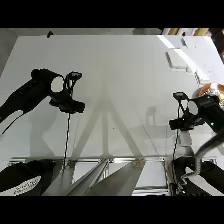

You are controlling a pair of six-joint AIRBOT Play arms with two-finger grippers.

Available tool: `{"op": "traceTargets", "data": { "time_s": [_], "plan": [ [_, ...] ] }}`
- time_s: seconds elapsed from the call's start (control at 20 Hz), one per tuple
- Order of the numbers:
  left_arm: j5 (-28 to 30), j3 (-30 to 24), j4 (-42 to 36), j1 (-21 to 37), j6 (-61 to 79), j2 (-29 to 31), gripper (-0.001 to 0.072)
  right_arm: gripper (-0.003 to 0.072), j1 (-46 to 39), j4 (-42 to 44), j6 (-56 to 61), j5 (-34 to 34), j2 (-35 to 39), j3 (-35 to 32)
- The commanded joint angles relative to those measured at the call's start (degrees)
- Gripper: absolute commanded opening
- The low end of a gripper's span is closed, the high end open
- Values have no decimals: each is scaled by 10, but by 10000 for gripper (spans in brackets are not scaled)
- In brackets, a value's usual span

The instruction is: Fold the box and place the chain.

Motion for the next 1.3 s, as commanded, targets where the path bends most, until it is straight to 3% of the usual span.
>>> {"op": "traceTargets", "data": {
  "time_s": [0.0,0.45,0.55,0.75,0.9,1.05,1.15,1.2,1.25],
  "plan": [
    [0,0,0,0,0,0,79,20,0,0,0,0,0,0],
    [0,0,0,0,0,0,79,20,0,0,0,-2,0,0],
    [0,0,0,0,0,0,79,20,0,0,-7,-29,0,3],
    [0,0,0,0,0,0,79,17,-17,-72,-78,13,2,64],
    [0,0,0,0,0,0,79,18,-130,-97,-119,-14,13,112],
    [0,0,0,0,0,0,79,20,-259,-132,-211,-6,14,115],
    [0,0,0,0,0,0,79,23,-335,-131,-236,-35,14,115],
    [0,0,0,0,0,0,79,138,-372,-129,-236,-49,14,115],
    [0,0,0,0,0,0,79,377,-405,-125,-236,-61,13,115]
  ]
}}
